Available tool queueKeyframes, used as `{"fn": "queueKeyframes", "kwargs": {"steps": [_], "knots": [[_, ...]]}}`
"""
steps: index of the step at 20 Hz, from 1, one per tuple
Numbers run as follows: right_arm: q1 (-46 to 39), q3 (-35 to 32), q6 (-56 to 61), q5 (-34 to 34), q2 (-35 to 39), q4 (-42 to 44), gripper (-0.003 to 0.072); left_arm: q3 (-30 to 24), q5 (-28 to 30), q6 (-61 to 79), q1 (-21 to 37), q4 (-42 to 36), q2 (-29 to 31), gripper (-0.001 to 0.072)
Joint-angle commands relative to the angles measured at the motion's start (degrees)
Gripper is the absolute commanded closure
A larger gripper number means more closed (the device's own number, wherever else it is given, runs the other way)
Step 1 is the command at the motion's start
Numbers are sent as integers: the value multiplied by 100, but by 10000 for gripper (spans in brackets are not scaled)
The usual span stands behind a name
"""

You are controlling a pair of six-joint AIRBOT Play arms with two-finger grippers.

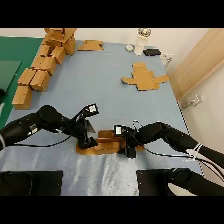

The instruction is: Fold the box.

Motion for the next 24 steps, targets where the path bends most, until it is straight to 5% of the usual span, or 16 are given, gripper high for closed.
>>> {"fn": "queueKeyframes", "kwargs": {"steps": [1, 2, 3, 5, 9, 12, 18, 24], "knots": [[4, 0, 2, -52, -2, -11, 148, 4, -852, -3615, 4, 2192, 907, 163], [4, 0, 2, -50, -2, -13, 148, 4, -1270, -4656, 4, 2214, 1082, 662], [4, 0, 2, -52, -4, -15, 149, -31, -1561, -5549, -39, 2098, 1202, 698], [4, 0, 2, -52, -4, -55, 148, -160, -1471, -6566, -323, 1279, 1263, 698], [4, 0, 2, -52, -4, -57, 149, -219, 868, -6551, -1163, -645, 870, 698], [4, 0, 2, -52, -4, -57, 149, 90, 1668, -6336, -1152, -826, 304, 699], [4, 0, 2, -52, -4, -57, 149, 680, 1915, -6347, -927, -435, -710, 699], [4, 0, 2, -52, -4, -57, 148, 693, 1316, -6400, -927, -219, -1582, 701]]}}
